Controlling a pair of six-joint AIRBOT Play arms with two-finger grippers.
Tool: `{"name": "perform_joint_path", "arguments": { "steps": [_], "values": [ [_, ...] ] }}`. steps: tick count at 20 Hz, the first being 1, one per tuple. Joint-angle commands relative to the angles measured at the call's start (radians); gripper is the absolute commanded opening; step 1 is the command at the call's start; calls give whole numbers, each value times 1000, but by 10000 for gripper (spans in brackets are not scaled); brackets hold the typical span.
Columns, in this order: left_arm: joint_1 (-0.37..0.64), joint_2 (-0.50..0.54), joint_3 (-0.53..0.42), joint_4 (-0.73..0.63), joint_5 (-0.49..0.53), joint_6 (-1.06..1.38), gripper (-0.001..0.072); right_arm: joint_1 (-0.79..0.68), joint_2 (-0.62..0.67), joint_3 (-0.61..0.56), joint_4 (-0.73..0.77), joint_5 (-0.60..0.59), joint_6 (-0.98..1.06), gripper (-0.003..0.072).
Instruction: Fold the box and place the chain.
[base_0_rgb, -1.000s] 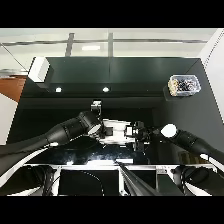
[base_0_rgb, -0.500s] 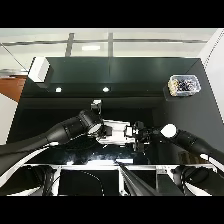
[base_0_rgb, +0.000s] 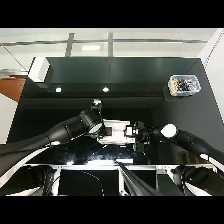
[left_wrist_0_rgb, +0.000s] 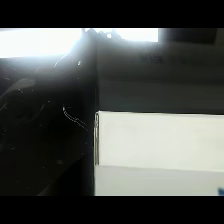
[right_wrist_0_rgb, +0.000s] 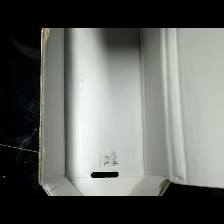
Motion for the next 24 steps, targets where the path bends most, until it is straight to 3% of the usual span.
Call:
{"name": "perform_joint_path", "arguments": {
  "steps": [1, 8, 10, 11, 12, 13, 14, 15, 16, 24],
  "values": [
    [0, 3, 0, 0, -2, 3, 24, -4, 19, 1, -5, 5, 24, 712],
    [0, 5, 0, 15, 0, 3, 24, -90, 158, 26, -308, 156, 81, 709],
    [0, 5, 0, 15, -1, 3, 24, -87, 141, 25, -304, 154, 78, 702],
    [0, 5, 0, 15, -1, 3, 24, -87, 127, 25, -267, 149, 57, 640],
    [0, 5, 0, 15, -1, 3, 24, -87, 113, 25, -225, 145, 26, 489],
    [0, 5, 0, 15, -1, 3, 24, -87, 101, 25, -163, 136, -7, 417],
    [0, 5, 0, 14, -1, 3, 24, -87, 92, 25, -103, 130, -20, 411],
    [0, 5, 0, 14, -1, 3, 24, -87, 85, 25, -45, 130, -18, 272],
    [0, 5, 0, 14, -1, 3, 24, -87, 82, 25, -12, 130, -16, 237],
    [0, 5, 0, 8, 0, 3, 24, -78, 57, 25, 74, 117, 72, 237]
  ]
}}
